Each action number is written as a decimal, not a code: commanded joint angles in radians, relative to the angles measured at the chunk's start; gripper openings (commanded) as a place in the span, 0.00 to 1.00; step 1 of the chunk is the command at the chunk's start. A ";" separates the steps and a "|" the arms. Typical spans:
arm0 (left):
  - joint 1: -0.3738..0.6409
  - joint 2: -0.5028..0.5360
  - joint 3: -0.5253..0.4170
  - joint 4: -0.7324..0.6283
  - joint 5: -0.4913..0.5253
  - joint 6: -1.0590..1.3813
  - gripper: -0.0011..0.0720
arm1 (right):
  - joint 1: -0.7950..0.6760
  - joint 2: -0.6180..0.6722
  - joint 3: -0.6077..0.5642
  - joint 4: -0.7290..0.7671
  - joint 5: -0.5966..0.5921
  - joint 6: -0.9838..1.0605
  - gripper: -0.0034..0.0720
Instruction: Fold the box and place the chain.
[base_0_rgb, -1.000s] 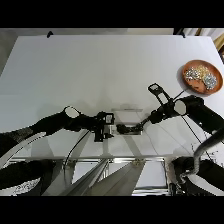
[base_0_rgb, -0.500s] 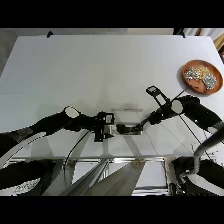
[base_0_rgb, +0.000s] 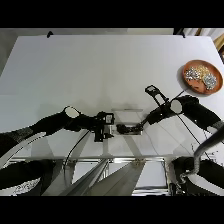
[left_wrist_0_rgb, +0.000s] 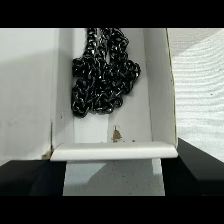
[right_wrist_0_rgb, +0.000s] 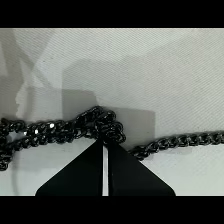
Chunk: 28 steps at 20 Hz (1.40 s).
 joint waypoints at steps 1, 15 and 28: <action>0.001 0.001 0.000 0.000 0.000 0.000 0.06 | 0.000 -0.001 -0.001 -0.009 -0.006 0.001 0.06; -0.001 0.001 0.000 0.000 -0.001 0.000 0.06 | 0.000 0.274 -0.001 -0.013 0.064 0.000 0.06; -0.002 0.001 0.000 0.000 0.000 0.000 0.06 | 0.241 0.593 0.233 0.071 0.177 -0.039 0.06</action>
